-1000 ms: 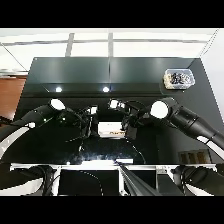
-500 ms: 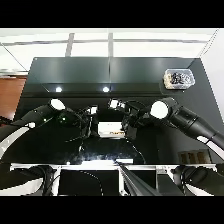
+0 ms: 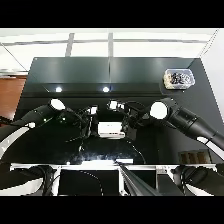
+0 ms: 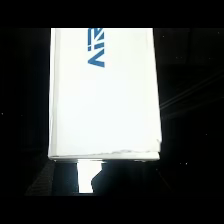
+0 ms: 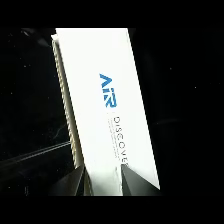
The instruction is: Fold the box and place the chain.
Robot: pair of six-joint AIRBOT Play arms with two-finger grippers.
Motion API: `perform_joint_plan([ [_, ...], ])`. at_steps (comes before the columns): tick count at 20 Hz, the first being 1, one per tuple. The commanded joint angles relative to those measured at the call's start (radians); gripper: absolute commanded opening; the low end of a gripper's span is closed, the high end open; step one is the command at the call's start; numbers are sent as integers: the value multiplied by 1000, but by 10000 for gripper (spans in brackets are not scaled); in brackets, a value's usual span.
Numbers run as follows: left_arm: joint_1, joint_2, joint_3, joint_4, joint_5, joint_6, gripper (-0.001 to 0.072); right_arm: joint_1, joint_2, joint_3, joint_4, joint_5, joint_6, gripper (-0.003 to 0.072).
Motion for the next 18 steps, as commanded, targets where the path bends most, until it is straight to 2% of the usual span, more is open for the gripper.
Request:
perform_joint_plan([
  [1, 0, 0, 1, 0, 0, -1, 336, 3, 0, 0, -2, -1, 15, 280],
  [2, 0, 0, 1, 0, 0, -1, 336, 3, 0, 0, -2, -2, 19, 336],
  [18, 0, 0, 1, 0, 0, -1, 336, 3, -3, -5, -2, -2, 62, 337],
])
